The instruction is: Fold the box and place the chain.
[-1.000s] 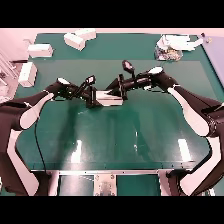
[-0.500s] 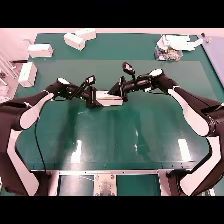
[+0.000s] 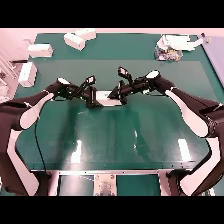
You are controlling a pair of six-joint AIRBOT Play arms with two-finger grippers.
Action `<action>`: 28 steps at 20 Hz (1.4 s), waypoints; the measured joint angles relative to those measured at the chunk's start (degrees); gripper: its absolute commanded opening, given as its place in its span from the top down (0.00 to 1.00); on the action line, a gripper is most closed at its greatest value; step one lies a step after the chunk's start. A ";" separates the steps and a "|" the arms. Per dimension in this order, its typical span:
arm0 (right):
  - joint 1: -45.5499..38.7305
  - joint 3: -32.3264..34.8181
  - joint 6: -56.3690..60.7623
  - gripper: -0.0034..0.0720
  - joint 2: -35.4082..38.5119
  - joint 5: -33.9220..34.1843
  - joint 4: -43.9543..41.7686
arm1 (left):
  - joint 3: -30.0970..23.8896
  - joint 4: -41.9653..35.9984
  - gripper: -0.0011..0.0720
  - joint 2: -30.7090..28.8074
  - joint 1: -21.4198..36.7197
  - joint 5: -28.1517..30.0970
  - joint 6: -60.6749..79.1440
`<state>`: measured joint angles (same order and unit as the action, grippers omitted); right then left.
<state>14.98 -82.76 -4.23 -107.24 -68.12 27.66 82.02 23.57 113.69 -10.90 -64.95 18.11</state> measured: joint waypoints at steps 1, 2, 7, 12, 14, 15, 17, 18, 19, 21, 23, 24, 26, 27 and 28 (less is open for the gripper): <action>0.26 0.24 0.50 0.94 0.00 0.09 0.52 | 0.00 0.07 0.12 0.00 0.00 -0.11 0.02; 0.48 0.50 0.76 0.94 0.00 0.31 0.92 | 0.00 0.09 0.12 0.00 0.00 -0.15 0.07; 1.25 2.14 2.27 0.94 -0.13 1.81 2.08 | 0.00 0.11 0.12 0.00 0.04 -0.22 0.07; 1.31 2.38 4.15 0.94 -0.15 2.82 2.71 | 0.00 0.04 0.12 0.00 0.04 -0.17 -0.04; 1.27 2.05 4.37 0.94 0.24 2.93 2.10 | 0.00 0.00 0.12 0.00 0.04 -0.17 -0.09; 1.27 1.81 4.39 0.94 0.72 3.30 1.53 | 0.00 -0.07 0.12 0.00 0.04 -0.15 -0.20; 1.31 1.18 4.37 0.94 1.97 3.96 0.72 | 0.00 -0.37 0.12 0.00 0.00 0.33 -0.57; 1.25 0.90 4.39 0.94 2.71 4.15 -0.57 | 0.00 -0.35 0.12 0.00 0.00 0.26 -0.52; 1.20 0.61 4.35 0.94 3.69 4.04 -1.88 | 0.00 -0.33 0.12 0.02 0.00 0.24 -0.48; 1.31 0.44 4.33 0.94 4.90 3.76 -2.75 | 0.00 -0.24 0.12 0.00 0.00 0.17 -0.42; 1.18 0.22 4.31 0.95 5.90 3.78 -3.87 | 0.00 -0.15 0.12 0.00 0.00 0.02 -0.28; 1.20 0.22 4.31 0.95 6.08 3.69 -4.00 | 0.00 -0.15 0.12 0.00 0.00 0.02 -0.26; 0.59 0.20 5.49 0.95 6.67 4.00 -4.22 | 0.00 -0.13 0.12 0.00 0.00 0.00 -0.24; 0.15 0.31 6.56 0.95 7.15 4.39 -4.52 | 0.00 -0.11 0.12 0.00 0.00 0.00 -0.24; -0.35 0.83 7.63 0.95 7.98 5.03 -4.39 | 0.00 -0.11 0.12 0.00 0.00 0.00 -0.22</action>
